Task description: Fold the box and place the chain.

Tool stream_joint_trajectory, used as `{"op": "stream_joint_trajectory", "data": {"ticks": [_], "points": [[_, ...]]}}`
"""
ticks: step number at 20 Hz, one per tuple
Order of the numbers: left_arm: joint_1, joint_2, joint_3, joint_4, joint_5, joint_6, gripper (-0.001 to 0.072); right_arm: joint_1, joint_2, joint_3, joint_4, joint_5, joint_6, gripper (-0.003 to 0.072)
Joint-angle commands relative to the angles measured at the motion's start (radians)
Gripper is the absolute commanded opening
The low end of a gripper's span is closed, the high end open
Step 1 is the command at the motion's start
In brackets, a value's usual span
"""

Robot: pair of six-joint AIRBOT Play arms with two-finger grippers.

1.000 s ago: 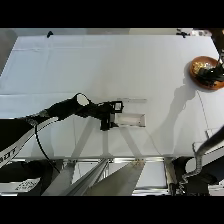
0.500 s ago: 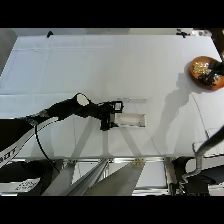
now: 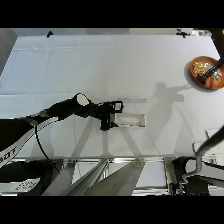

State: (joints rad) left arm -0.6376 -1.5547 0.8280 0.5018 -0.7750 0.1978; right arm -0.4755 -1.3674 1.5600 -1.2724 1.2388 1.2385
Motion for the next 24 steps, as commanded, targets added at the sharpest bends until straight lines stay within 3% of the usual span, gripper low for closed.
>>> {"op": "stream_joint_trajectory", "data": {"ticks": [1, 8, 17, 20, 24], "points": [[0.0, 0.001, 0.001, 0.0, 0.0, 0.0, 0.0445, 0.001, 0.145, 0.0, 0.135, 0.14, -0.069, 0.0011], [0.0, 0.001, 0.001, 0.0, 0.0, 0.0, 0.0445, 0.001, 0.416, -0.001, 0.233, 0.289, -0.065, 0.0011], [0.0, 0.001, 0.001, 0.0, 0.0, 0.0, 0.0445, 0.001, 0.638, -0.013, 0.406, 0.384, -0.054, 0.0011], [0.0, 0.001, 0.001, 0.0, 0.0, 0.0, 0.0445, 0.001, 0.692, -0.083, 0.415, 0.381, -0.054, 0.0011], [0.0, 0.001, 0.001, 0.0, 0.0, 0.0, 0.0445, 0.001, 0.768, -0.295, 0.56, 0.343, -0.083, 0.0011]]}}
